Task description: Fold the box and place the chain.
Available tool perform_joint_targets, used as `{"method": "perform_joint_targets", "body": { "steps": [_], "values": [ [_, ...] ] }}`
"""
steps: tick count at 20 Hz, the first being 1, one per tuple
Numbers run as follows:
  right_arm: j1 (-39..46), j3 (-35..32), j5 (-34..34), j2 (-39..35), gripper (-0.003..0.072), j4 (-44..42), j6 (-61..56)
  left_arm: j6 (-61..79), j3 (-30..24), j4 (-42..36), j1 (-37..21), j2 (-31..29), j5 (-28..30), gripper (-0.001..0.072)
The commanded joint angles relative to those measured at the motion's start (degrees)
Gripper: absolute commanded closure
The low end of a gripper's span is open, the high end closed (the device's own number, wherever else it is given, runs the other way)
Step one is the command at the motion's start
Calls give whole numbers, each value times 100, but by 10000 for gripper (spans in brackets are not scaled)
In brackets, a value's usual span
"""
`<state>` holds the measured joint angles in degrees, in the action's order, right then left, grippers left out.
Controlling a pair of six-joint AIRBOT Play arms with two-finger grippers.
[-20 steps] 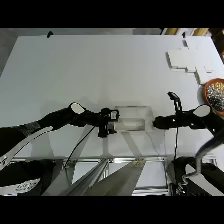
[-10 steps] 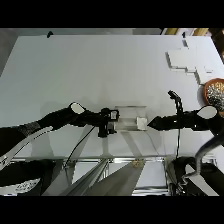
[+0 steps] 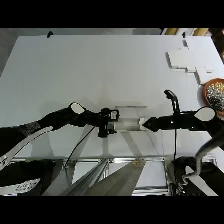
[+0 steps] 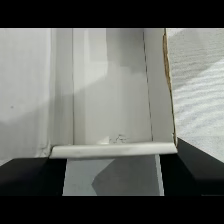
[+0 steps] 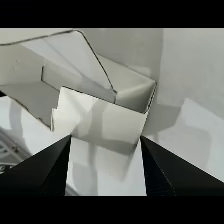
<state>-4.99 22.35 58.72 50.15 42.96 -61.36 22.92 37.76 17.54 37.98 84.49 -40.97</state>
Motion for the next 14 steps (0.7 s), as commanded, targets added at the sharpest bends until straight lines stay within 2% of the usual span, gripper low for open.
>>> {"method": "perform_joint_targets", "body": {
  "steps": [1, 6, 14],
  "values": [
    [-586, 68, -586, -13, 206, 68, -267, 0, -2, 2, -2, -2, 2, 617],
    [-1528, 509, -1016, 142, 208, 1648, -2605, 0, -2, 2, -2, -4, 2, 617],
    [-2490, 1086, -822, 901, 231, 2857, -4315, 0, -2, 2, -2, -4, 2, 617]
  ]
}}
